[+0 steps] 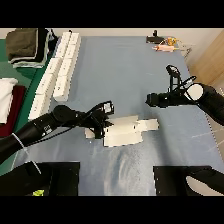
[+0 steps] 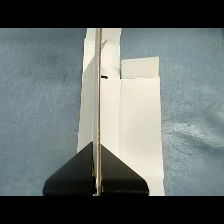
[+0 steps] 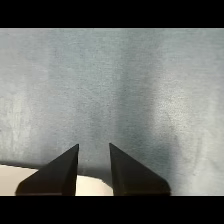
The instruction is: Fold the box.
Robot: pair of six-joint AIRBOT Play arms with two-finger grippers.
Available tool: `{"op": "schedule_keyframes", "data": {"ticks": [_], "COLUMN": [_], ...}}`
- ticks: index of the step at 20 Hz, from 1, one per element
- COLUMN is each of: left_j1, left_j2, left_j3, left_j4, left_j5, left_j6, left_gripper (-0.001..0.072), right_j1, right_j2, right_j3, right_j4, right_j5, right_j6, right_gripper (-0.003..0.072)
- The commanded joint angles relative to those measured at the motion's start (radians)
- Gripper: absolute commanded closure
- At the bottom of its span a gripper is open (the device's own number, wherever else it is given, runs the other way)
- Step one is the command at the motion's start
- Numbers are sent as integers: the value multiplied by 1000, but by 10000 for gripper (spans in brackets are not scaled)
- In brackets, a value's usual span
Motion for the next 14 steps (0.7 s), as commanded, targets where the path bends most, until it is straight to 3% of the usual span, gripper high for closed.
{"op": "schedule_keyframes", "data": {"ticks": [1,7,14], "left_j1": [63,86,85], "left_j2": [-7,-180,-222], "left_j3": [88,211,241], "left_j4": [108,107,68], "left_j5": [-162,-335,-310], "left_j6": [-148,-151,-136], "left_gripper": [698,698,698], "right_j1": [0,12,19], "right_j2": [0,0,-5], "right_j3": [1,-3,-7], "right_j4": [2,1,0], "right_j5": [2,2,1], "right_j6": [0,0,-3], "right_gripper": [371,371,371]}}
